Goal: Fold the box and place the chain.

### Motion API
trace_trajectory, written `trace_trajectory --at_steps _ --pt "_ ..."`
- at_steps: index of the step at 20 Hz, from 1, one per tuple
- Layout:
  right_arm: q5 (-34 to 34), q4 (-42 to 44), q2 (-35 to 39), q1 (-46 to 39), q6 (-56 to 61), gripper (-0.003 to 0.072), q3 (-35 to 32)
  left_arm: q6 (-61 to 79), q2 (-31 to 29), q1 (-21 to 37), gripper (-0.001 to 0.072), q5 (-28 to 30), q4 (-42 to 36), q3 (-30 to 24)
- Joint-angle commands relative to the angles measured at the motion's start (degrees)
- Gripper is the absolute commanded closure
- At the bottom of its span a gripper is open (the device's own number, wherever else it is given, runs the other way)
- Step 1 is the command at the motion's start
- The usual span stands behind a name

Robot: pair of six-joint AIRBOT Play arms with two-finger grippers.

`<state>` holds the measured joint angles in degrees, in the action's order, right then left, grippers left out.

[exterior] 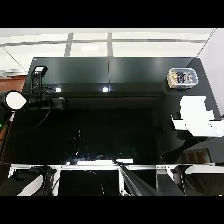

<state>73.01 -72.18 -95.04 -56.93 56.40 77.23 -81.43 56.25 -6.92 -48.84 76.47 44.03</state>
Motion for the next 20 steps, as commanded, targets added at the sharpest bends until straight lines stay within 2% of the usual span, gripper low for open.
trace_trajectory --at_steps 1,3,4,6,8,10,12,15,20 --pt "4.5 1.6 -0.6 -0.2 -3.3 0.0215 0.1 0.0 0.0 0.0 -0.0006 0.5 -0.2 0.1" --pt "6.5 1.9 -0.6 -0.1 -3.4 0.06 0.1 0.0 0.0 0.0 -0.0006 0.9 -0.2 0.1" --pt "8.1 2.3 -0.5 0.1 -3.6 0.0677 0.1 0.0 0.0 0.0 -0.0006 1.1 -0.2 0.1" --pt "11.6 4.6 -0.1 1.0 -3.7 0.0678 0.1 0.0 0.0 0.0 -0.0006 1.2 -0.2 0.1" --pt "13.6 10.9 1.4 2.4 -3.7 0.0679 -0.6 0.0 0.1 0.0 -0.0006 1.0 -0.2 0.0" --pt "13.7 16.7 4.5 5.2 -4.5 0.0679 -3.8 0.0 0.1 0.0 -0.0006 1.1 -0.2 0.0" --pt "12.7 18.1 8.7 9.1 -5.3 0.0679 -9.3 0.0 0.1 0.0 -0.0006 1.3 -0.2 0.0" --pt "5.6 23.0 18.1 16.1 -9.8 0.0679 -20.9 0.0 0.2 0.0 -0.0006 1.2 -0.5 0.0" --pt "-16.7 51.8 40.5 32.1 -18.7 0.0679 -46.8 0.0 1.1 0.0 -0.0005 1.3 -2.1 0.0"
